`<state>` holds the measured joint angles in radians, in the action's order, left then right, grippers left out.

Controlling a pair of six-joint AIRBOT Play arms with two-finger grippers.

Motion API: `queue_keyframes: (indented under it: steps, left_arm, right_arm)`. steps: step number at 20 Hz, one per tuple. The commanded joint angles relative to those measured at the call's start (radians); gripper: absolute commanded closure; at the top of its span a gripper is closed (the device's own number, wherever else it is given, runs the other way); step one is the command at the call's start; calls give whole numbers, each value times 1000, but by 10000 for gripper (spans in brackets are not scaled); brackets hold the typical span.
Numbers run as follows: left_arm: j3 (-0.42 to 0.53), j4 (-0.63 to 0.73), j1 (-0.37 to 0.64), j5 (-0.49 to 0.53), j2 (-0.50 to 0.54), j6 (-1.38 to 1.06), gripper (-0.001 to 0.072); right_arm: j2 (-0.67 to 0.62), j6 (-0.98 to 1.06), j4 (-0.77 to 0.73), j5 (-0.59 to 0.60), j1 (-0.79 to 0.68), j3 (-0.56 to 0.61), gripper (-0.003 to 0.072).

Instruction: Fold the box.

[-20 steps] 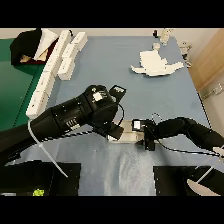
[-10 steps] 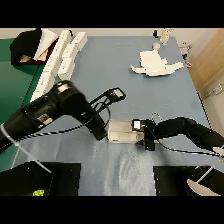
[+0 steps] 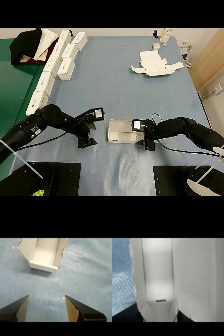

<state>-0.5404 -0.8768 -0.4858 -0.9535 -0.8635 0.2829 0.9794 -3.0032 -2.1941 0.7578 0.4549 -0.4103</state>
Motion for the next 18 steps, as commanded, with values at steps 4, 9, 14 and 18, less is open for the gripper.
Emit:
queue_keyframes:
  steps: [4, 9, 14, 18]
  left_arm:
    - [117, 390, 34, 166, -127, -609, 19]
    - [117, 602, 30, 246, -228, -763, 19]
    - [116, 605, 9, 244, -261, -822, 20]
    - [101, 614, -18, 250, -285, -848, 20]
  right_arm:
    - [0, 0, 0, 0, 0, 0, 238]
    - [0, 0, 0, 0, 1, 0, 238]
    - [0, 0, 0, 0, 0, 0, 238]
    - [0, 0, 0, 0, 0, 0, 238]
